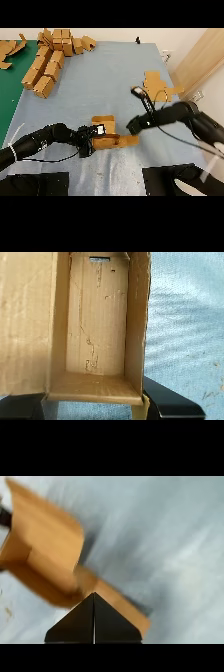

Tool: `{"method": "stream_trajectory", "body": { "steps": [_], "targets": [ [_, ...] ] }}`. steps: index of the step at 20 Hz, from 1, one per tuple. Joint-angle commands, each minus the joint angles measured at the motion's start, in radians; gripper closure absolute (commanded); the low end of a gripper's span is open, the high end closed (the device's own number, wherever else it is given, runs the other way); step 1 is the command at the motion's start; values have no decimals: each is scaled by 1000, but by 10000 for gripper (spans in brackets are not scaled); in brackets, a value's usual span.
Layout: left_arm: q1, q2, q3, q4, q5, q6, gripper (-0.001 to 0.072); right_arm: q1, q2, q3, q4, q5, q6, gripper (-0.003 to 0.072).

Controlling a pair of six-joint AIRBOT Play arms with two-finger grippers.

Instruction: Fold the box.

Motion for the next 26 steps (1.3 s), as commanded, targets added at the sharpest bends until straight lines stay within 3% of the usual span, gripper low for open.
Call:
{"method": "stream_trajectory", "body": {
  "steps": [1, 2, 3, 4, 6, 9, 11, 16, 24, 25, 26],
  "targets": [
    [1, -1, 0, 0, 0, 0, 179, 117, 202, -175, -34, -61, -68, 680],
    [1, -1, 0, 0, 0, 0, 179, 143, 232, -229, -43, -48, -93, 555],
    [1, -1, 0, 0, 0, 0, 178, 160, 249, -269, -63, -25, -146, 264],
    [1, -1, 0, 0, 0, 0, 179, 168, 249, -285, -77, -8, -200, 170],
    [1, -1, 0, 0, 0, 0, 179, 169, 233, -285, -95, 74, -279, 170],
    [1, -1, 0, 0, 0, 0, 179, 169, 179, -282, -93, 295, -326, 170],
    [1, -1, 0, 0, 0, 0, 179, 169, 114, -282, -82, 362, -370, 170],
    [1, -1, 0, 0, 0, 0, 178, 174, -5, -282, -31, 392, -601, 169],
    [1, -1, 0, 0, 0, 0, 179, 175, -11, -282, 89, 460, -759, 170],
    [1, -1, 0, 0, 0, 0, 179, 175, -16, -282, 114, 473, -759, 178],
    [1, -1, 0, 0, 0, 0, 179, 175, -22, -282, 135, 478, -759, 258]
  ]
}}
